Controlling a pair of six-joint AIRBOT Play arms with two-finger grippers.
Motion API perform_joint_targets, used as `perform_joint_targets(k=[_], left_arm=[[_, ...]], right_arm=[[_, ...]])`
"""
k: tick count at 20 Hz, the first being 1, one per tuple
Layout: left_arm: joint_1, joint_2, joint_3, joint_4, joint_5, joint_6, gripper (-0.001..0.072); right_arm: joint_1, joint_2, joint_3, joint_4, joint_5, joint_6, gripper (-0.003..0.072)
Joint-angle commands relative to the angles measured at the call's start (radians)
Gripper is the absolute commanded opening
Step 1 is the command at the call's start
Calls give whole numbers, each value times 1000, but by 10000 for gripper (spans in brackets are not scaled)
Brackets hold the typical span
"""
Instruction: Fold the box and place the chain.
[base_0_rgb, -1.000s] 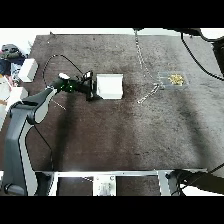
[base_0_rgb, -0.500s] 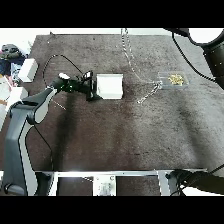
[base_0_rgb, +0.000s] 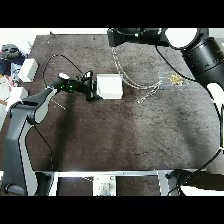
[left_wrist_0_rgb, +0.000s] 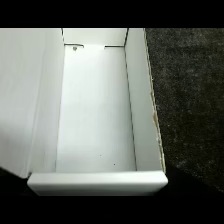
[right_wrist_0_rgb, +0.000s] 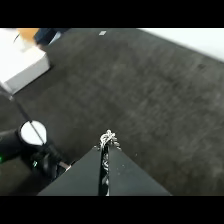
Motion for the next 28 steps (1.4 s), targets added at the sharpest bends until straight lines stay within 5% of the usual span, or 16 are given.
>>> perform_joint_targets(k=[1, 14, 15, 17, 23, 28], left_arm=[[0, 0, 0, 0, 0, 0, 405], [0, 0, 0, 0, 0, 0, 405], [0, 0, 0, 0, 0, 0, 405], [0, 0, 0, 0, 0, 0, 405], [0, 0, 0, 0, 0, 0, 405], [0, 0, 0, 0, 0, 0, 405]], right_arm=[[15, -14, 0, 16, 51, -2, 11], [15, -239, -3, 33, 167, -2, 12], [6, -251, -3, 25, 175, -2, 41], [-21, -260, -3, -11, 203, -3, 306], [-229, -264, -5, -79, 417, -58, 277], [-336, -266, -139, -47, 331, -276, 309]])
